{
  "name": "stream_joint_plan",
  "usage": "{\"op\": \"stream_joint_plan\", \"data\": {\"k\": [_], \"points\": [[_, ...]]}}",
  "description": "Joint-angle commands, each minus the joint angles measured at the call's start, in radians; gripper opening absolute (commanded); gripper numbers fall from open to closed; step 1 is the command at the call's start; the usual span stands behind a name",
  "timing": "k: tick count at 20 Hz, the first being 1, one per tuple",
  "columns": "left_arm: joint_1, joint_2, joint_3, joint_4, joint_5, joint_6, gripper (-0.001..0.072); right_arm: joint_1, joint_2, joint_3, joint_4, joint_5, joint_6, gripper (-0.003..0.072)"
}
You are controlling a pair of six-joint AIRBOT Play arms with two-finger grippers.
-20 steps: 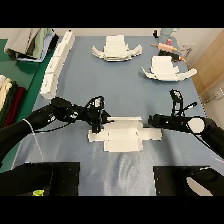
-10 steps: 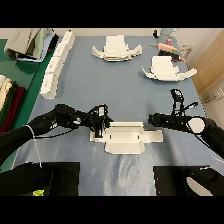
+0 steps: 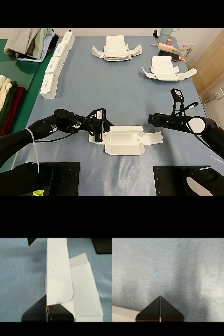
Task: Fold the box.
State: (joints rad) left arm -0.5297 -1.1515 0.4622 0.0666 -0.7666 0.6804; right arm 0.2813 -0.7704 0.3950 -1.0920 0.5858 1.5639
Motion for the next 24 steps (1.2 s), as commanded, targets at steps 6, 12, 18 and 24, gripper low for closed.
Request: {"op": "stream_joint_plan", "data": {"k": [6, 12, 18, 24], "points": [[0.0, -0.002, -0.004, 0.03, -0.003, -0.053, 0.0016, 0.0, 0.026, 0.0, 0.0, 0.008, 0.0, 0.0001], [0.0, -0.002, -0.004, 0.03, -0.003, -0.07, 0.0015, 0.001, 0.072, 0.001, 0.069, 0.189, 0.002, 0.0001], [0.0, -0.002, -0.004, 0.03, -0.003, -0.07, 0.0015, 0.001, 0.23, 0.009, 0.169, 0.473, 0.067, 0.0001], [0.0, -0.002, -0.004, 0.03, -0.003, -0.07, 0.0016, 0.218, 0.298, 0.008, 0.168, 0.56, 0.148, 0.0001]]}}
